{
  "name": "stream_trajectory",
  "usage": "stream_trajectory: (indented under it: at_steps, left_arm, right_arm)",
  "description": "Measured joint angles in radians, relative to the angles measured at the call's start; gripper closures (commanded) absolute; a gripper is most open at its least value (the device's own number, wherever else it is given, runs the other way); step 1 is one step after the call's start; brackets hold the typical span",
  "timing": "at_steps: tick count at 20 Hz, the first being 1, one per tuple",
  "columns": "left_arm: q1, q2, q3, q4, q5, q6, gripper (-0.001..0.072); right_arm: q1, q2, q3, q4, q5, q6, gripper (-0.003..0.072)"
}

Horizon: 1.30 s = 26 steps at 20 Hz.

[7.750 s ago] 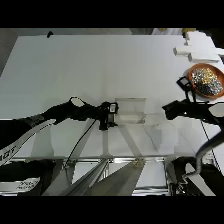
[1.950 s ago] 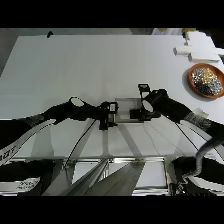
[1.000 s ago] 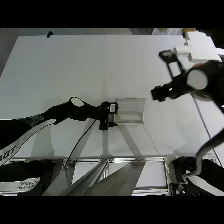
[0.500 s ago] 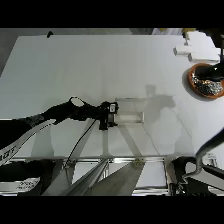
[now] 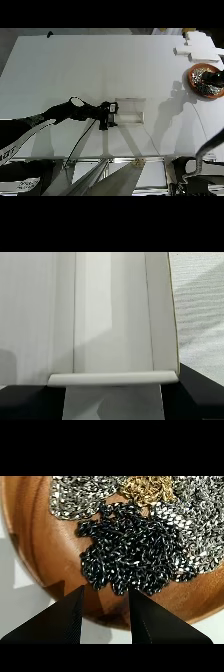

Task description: Fold the box and place the chain.

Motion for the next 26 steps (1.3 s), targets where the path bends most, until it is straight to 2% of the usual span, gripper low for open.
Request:
stream_trajectory:
  at_steps: [8, 11, 20, 24, 25, 26]
  left_arm:
    - [0.000, 0.000, 0.000, 0.000, 0.000, 0.000, 0.0638]
    - [0.000, 0.000, 0.000, 0.000, 0.000, 0.000, 0.0638]
    - [0.000, 0.000, 0.000, 0.000, 0.000, 0.000, 0.0638]
    - [0.000, 0.000, 0.000, 0.000, 0.000, 0.000, 0.0638]
    - [0.000, 0.000, 0.000, 0.000, 0.000, 0.000, 0.0638]
    - [0.000, 0.000, 0.000, 0.000, 0.000, 0.000, 0.0638]
  right_arm:
    - [-0.014, -0.091, 0.002, 0.001, -0.047, 0.026, 0.0439]
    - [-0.031, -0.101, 0.002, 0.001, -0.058, 0.029, 0.0526]
    - [-0.060, -0.111, 0.002, 0.033, -0.091, -0.034, 0.0526]
    - [-0.061, -0.125, 0.002, 0.052, -0.071, -0.066, 0.0529]
    - [-0.061, -0.128, 0.002, 0.054, -0.061, -0.071, 0.0548]
    - [-0.061, -0.130, 0.002, 0.055, -0.057, -0.075, 0.0666]
